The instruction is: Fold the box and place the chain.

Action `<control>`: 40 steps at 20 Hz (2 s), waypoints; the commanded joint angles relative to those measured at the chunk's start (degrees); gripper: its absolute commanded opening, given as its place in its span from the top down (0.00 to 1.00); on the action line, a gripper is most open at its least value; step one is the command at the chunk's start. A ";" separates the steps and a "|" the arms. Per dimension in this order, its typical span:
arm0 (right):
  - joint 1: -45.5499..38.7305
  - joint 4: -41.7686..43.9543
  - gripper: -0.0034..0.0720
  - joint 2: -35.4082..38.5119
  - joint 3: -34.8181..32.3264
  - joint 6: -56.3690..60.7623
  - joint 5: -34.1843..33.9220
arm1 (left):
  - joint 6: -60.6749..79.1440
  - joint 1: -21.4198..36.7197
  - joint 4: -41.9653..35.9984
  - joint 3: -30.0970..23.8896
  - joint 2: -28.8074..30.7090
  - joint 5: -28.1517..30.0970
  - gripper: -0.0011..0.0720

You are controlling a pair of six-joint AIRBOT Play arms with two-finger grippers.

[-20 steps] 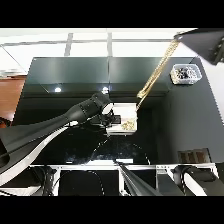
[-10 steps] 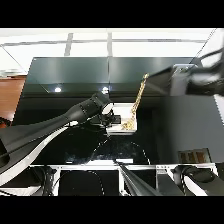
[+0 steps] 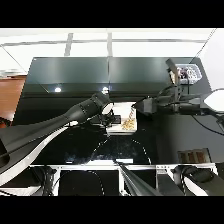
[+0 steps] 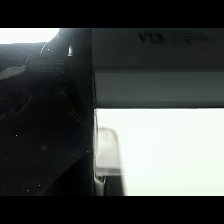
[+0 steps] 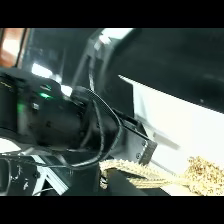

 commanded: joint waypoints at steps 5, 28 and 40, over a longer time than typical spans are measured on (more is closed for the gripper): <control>-8.31 -5.40 0.65 0.46 -1.05 0.33 7.52 | 0.02 0.07 0.02 0.07 0.00 0.17 0.95; -17.73 -17.94 0.65 1.25 -1.11 -0.72 15.19 | 31.15 11.28 0.42 -14.69 26.71 2.45 0.23; -17.73 -17.94 0.65 1.25 -1.11 -0.72 10.67 | 126.20 21.66 -34.75 -33.86 29.66 16.61 0.01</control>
